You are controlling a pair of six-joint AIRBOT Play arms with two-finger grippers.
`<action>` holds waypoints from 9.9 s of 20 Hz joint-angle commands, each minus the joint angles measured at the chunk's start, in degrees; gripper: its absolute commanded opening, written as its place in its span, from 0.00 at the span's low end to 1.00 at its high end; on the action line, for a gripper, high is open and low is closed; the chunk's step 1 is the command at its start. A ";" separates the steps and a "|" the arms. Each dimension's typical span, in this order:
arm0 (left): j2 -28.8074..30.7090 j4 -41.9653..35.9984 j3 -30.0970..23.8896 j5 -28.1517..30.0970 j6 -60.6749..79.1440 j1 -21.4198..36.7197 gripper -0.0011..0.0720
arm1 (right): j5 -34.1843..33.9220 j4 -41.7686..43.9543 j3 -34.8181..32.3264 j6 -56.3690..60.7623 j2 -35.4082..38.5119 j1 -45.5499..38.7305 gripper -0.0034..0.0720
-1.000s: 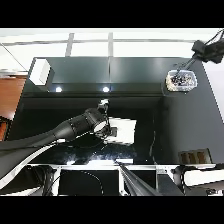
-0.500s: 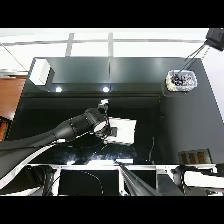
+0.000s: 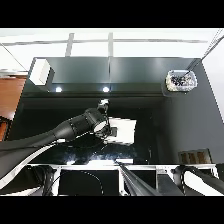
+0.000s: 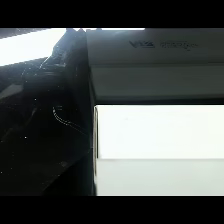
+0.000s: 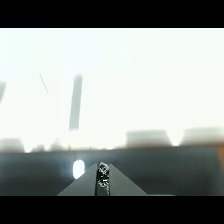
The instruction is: Fold the box and place the chain.
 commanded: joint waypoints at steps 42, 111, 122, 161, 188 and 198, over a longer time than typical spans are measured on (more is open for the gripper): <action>0.02 0.00 0.00 0.24 0.00 0.02 0.06 | 8.76 26.14 -63.32 -6.10 17.55 30.14 0.62; 0.02 -0.02 0.00 0.02 0.02 0.02 0.06 | 22.95 5.99 -3.50 -5.40 7.87 22.84 0.11; 0.02 -0.02 0.00 0.02 0.00 0.02 0.06 | 28.48 6.05 -15.82 -5.40 12.74 30.93 0.11; 0.02 0.00 0.00 0.04 0.02 0.02 0.06 | 0.96 26.05 -64.70 -1.20 14.12 39.30 0.11; 0.02 0.00 0.00 0.04 0.02 0.02 0.06 | -25.16 12.00 -50.69 2.95 -16.04 4.68 0.98; 0.00 0.00 0.00 0.22 0.02 0.02 0.06 | -22.51 12.20 -39.26 3.37 -28.15 8.61 0.11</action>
